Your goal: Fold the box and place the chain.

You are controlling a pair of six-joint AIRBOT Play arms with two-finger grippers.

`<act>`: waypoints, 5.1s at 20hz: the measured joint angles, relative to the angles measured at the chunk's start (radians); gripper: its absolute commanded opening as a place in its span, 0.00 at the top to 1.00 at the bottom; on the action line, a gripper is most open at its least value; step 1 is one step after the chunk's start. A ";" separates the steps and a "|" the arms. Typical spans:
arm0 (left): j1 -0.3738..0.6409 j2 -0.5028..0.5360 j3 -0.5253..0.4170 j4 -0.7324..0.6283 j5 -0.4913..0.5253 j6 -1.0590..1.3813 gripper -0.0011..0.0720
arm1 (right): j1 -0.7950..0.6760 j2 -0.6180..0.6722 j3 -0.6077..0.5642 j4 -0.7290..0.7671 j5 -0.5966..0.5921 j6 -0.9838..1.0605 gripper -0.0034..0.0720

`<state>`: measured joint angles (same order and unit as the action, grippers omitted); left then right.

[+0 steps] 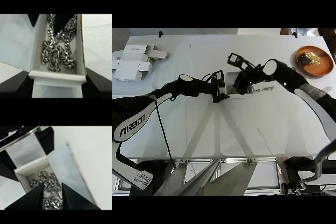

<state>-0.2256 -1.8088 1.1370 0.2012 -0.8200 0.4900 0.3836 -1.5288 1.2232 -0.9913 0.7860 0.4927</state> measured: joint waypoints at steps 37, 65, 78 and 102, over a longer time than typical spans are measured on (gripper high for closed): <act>0.000 0.000 0.000 0.000 0.000 0.000 0.47 | -0.290 -0.182 0.000 -0.107 0.138 -0.274 0.94; 0.000 0.000 0.000 0.000 0.000 0.000 0.47 | -0.290 -0.157 -0.001 -0.163 0.111 -0.185 0.94; 0.000 0.000 0.000 0.000 0.000 0.000 0.47 | -0.245 0.102 0.000 -0.021 0.252 -0.160 0.94; 0.000 0.000 0.000 0.000 0.000 0.000 0.47 | -0.134 0.088 0.003 0.272 0.081 -0.122 0.62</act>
<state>-0.2260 -1.8088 1.1370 0.2008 -0.8200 0.4900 0.2501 -1.4406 1.2266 -0.7193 0.8673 0.3702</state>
